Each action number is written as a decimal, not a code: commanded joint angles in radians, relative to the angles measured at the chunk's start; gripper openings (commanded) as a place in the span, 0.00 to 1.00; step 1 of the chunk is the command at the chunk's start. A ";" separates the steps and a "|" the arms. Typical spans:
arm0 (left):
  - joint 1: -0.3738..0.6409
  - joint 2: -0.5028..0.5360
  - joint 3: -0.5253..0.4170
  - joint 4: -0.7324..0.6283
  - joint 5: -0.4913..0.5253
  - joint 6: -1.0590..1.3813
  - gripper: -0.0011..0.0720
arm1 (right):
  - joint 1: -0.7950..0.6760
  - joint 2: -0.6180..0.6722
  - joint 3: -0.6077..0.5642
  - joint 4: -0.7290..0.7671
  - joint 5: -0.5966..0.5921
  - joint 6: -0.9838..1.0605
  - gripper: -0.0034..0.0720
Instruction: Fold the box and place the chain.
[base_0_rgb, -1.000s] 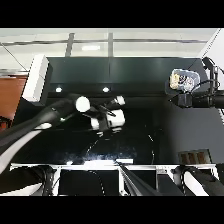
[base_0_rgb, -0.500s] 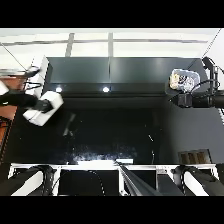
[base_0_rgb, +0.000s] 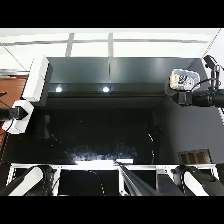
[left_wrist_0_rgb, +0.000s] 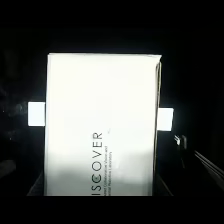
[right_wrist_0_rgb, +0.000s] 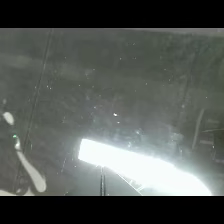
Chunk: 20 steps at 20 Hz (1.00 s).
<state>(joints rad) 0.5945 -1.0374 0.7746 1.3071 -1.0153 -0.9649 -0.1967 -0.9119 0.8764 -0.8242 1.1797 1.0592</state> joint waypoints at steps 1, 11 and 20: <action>0.022 -0.029 -0.041 -0.041 0.129 0.060 0.44 | 0.000 0.000 0.001 0.000 -0.029 0.000 0.07; -0.020 -0.194 -0.032 -0.145 0.296 0.150 0.44 | 0.000 -0.006 0.001 0.000 -0.049 0.008 0.07; -0.044 -0.157 0.110 -0.150 0.296 0.142 0.98 | -0.001 -0.013 0.028 -0.006 -0.048 -0.006 0.07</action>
<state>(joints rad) 0.5591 -1.2236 0.8185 1.1622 -0.6693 -0.8211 -0.1967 -0.9245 0.8852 -0.8249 1.1263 1.0664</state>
